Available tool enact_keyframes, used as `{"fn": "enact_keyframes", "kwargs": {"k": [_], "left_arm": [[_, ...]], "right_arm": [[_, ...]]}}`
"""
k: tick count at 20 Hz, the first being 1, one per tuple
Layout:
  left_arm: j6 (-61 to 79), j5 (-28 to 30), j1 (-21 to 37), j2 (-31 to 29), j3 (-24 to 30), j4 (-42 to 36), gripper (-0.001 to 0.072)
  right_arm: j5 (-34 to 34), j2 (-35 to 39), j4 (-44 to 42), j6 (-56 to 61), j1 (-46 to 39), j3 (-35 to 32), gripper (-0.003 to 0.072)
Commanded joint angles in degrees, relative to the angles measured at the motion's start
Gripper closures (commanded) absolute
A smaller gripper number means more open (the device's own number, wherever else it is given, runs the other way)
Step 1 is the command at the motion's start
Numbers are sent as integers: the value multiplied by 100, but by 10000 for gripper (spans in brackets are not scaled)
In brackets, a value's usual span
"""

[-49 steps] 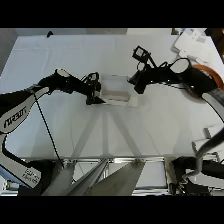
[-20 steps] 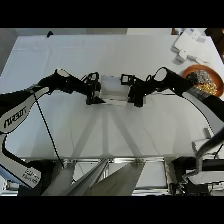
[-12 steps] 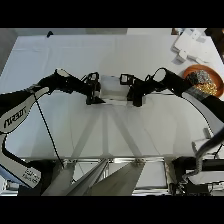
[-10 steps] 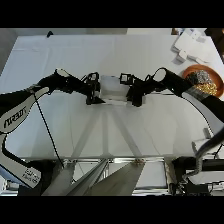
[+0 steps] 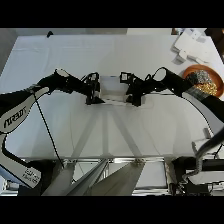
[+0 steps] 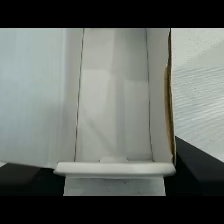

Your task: Fold the box and place the chain.

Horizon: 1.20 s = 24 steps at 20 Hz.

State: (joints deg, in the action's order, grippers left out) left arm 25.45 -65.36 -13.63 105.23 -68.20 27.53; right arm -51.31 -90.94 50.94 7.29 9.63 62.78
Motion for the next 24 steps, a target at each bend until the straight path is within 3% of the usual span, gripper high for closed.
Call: {"fn": "enact_keyframes", "kwargs": {"k": [1, 4, 5, 10, 15, 19, 24], "left_arm": [[0, 0, -4, -4, -2, -4, 273], [0, 0, -4, -4, -2, -4, 273], [0, 0, -4, -4, -2, -4, 273], [0, 0, -4, -4, -2, -4, 273], [0, 0, -4, -4, -2, -4, 273], [0, 0, -4, -4, -2, -4, 273], [0, 0, -4, -4, -2, -4, 273]], "right_arm": [[-7, -4, -20, 39, 7, 4, 324], [-13, -2, -20, 39, 7, 7, 619], [-9, -2, -22, 44, 7, 4, 644], [4, 140, 13, 966, -13, 7, 675], [122, 905, 61, 1399, -13, 7, 676], [57, 1784, 1003, 2636, -44, 7, 675], [-981, 2461, 1827, 4221, -894, 7, 676]]}}
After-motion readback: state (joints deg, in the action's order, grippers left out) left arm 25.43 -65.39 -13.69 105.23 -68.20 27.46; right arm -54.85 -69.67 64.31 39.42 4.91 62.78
